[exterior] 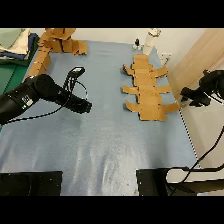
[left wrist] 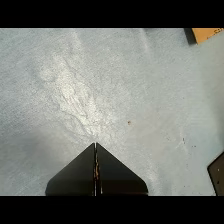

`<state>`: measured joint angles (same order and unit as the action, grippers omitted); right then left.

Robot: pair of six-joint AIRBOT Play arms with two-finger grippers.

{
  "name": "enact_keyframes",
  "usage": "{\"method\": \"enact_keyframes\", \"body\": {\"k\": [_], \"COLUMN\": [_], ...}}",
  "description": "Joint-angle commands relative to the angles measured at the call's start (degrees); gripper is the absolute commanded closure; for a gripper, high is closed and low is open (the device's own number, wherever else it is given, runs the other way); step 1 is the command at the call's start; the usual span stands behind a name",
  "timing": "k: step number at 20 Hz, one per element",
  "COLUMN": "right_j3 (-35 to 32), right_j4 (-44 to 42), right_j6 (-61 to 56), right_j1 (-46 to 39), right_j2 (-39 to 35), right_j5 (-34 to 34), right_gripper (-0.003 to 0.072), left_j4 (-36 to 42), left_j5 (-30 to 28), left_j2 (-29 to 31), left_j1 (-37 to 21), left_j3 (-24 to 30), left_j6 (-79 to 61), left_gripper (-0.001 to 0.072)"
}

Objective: Fold the box.

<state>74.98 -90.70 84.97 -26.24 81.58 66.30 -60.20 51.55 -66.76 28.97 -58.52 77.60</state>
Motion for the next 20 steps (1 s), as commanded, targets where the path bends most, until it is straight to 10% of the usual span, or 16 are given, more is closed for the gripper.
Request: {"method": "enact_keyframes", "body": {"k": [1,20], "right_j3": [0.04,0.07], "right_j4": [-6.82,-27.26], "right_j6": [12.09,31.34], "right_j1": [-6.64,-7.3], "right_j2": [2.4,12.04], "right_j5": [-0.83,3.63], "right_gripper": [0.0222,0.0425], "left_j4": [0.0,0.0], "left_j5": [0.0,0.0], "left_j2": [0.04,0.04], "left_j1": [-0.02,-0.02], "left_j3": [0.02,0.02], "left_j6": [-0.02,-0.02], "left_gripper": [0.0697,0.0698]}}
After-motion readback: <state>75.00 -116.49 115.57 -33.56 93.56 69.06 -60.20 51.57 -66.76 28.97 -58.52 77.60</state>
